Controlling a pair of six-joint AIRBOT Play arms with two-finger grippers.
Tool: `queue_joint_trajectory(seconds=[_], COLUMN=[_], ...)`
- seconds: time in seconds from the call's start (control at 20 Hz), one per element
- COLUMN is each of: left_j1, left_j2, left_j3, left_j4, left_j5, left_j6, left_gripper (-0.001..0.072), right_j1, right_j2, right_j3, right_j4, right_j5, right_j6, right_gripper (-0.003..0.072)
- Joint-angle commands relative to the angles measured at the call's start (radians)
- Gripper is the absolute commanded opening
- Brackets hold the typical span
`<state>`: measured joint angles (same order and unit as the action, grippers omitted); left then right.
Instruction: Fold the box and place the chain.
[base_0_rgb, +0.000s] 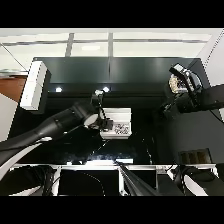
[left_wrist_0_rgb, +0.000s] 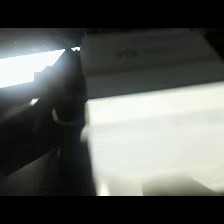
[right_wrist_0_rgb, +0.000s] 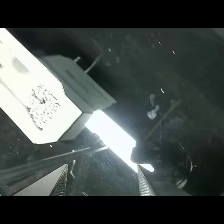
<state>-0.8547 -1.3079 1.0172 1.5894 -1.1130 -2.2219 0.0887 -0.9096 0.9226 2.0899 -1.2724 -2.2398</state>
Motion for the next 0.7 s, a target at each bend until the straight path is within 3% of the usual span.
queue_joint_trajectory(seconds=[0.0,0.15,0.2,0.35,0.4,0.5,0.65], left_j1=[0.060,0.246,0.335,0.639,0.698,0.738,0.699], left_j2=[0.117,0.251,0.288,0.325,0.323,0.323,0.317], left_j3=[0.016,-0.039,-0.066,-0.174,-0.224,-0.334,-0.440], left_j4=[0.003,-0.021,-0.093,-0.631,-0.769,-0.904,-0.927], left_j5=[-0.179,-0.259,-0.250,-0.233,-0.217,-0.136,0.018], left_j6=[0.350,0.581,0.657,1.110,1.260,1.558,1.954], left_gripper=[0.0564,0.0565,0.0565,0.0572,0.0694,0.0720,0.0720], right_j1=[-0.008,-0.008,-0.008,-0.008,-0.007,-0.006,-0.006], right_j2=[0.001,0.001,0.001,0.001,0.001,0.001,0.001], right_j3=[0.000,-0.002,-0.002,-0.002,-0.002,-0.002,-0.002], right_j4=[-0.024,-0.023,-0.023,-0.019,-0.010,0.008,0.006], right_j5=[-0.003,-0.002,-0.002,0.021,0.025,0.033,0.036], right_j6=[0.005,0.005,0.005,0.012,0.012,0.012,0.012], right_gripper=[0.0505,0.0504,0.0504,0.0504,0.0505,0.0506,0.0506])
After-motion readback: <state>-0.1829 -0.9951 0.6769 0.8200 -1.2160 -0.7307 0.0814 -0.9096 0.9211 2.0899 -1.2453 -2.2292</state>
